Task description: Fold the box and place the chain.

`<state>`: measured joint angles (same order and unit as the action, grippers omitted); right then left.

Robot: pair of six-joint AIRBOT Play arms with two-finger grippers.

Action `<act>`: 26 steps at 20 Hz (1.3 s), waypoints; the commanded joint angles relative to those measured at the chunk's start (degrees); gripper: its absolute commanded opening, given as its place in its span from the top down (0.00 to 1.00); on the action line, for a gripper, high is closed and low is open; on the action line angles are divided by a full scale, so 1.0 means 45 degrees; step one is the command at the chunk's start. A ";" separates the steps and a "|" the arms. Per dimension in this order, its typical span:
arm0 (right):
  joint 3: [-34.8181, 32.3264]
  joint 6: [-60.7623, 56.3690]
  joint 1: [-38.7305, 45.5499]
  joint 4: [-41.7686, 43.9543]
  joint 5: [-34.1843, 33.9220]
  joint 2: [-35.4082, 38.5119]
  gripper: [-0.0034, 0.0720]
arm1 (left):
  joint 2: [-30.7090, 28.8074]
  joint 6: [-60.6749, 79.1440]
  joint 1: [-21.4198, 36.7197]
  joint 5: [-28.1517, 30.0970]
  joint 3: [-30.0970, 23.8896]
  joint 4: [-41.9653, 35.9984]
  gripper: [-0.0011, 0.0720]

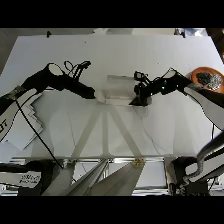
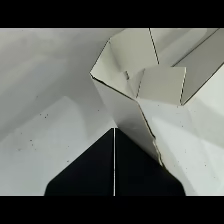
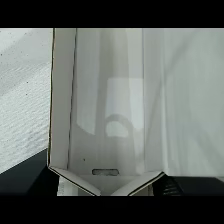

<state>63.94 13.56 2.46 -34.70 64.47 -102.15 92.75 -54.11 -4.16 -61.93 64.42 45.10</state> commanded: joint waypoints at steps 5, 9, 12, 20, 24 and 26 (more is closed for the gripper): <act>0.0010 -0.0005 0.0000 0.0005 0.0005 0.0000 0.46 | 0.0010 0.1112 -0.0029 -0.0029 -0.0063 -0.1622 0.84; 0.0010 -0.0005 0.0000 0.0005 0.0005 0.0000 0.46 | 0.0010 0.1083 -0.0073 -0.0092 -0.0063 -0.1540 0.47; 0.0010 -0.0005 0.0000 0.0005 0.0005 0.0000 0.46 | 0.0010 0.1137 -0.0078 -0.0083 -0.0063 -0.1545 0.34; 0.0010 -0.0005 0.0000 0.0005 0.0005 0.0000 0.46 | 0.0291 0.2380 -0.0194 0.0335 -0.0063 -0.2652 0.25; 0.0010 -0.0005 0.0000 0.0005 0.0005 0.0000 0.46 | 0.0801 0.2414 -0.0437 0.0442 -0.0063 -0.2973 0.19; 0.0010 -0.0005 0.0000 0.0000 0.0005 0.0000 0.46 | 0.0855 0.2705 -0.0495 0.0437 -0.0063 -0.3075 0.19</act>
<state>63.94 13.54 2.46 -34.70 64.47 -102.15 95.79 -43.51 -5.91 -60.20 64.16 32.58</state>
